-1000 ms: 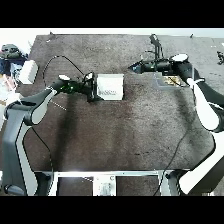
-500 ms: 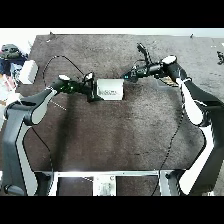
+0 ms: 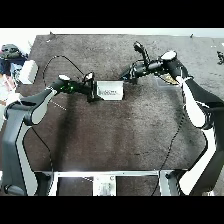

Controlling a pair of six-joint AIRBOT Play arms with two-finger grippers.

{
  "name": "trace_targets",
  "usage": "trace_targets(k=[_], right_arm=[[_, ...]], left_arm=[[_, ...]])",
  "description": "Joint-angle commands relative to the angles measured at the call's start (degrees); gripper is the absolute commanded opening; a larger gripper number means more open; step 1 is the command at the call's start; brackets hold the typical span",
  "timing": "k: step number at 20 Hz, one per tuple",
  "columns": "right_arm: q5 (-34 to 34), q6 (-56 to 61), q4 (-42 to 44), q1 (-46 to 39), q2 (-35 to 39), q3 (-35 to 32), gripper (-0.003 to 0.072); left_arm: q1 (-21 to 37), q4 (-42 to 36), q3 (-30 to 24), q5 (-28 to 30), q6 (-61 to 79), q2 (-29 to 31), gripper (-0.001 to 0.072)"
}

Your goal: Fold the box and place the chain.

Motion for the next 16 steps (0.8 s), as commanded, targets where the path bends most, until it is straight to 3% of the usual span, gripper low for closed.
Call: trace_targets(k=[1, 6, 8, 16], right_arm=[[0.5, -1.8, -2.3, 1.8, 0.2, 0.1, 0.0253], [0.1, -2.0, -7.8, 4.0, 0.0, 0.0, 0.0256], [1.0, -1.3, -7.3, 4.0, 0.0, 0.0, 0.0358], [-0.8, -2.0, -7.7, 4.7, 0.1, -4.4, 0.0355]], left_arm=[[0.0, 0.0, 0.0, 0.0, 0.0, 0.0, 0.0174], [0.0, 0.0, 0.0, 0.0, 0.0, 0.0, 0.0174], [0.0, 0.0, 0.0, 0.0, 0.0, 0.0, 0.0174], [0.0, 0.0, 0.0, 0.0, 0.0, 0.0, 0.0174]])
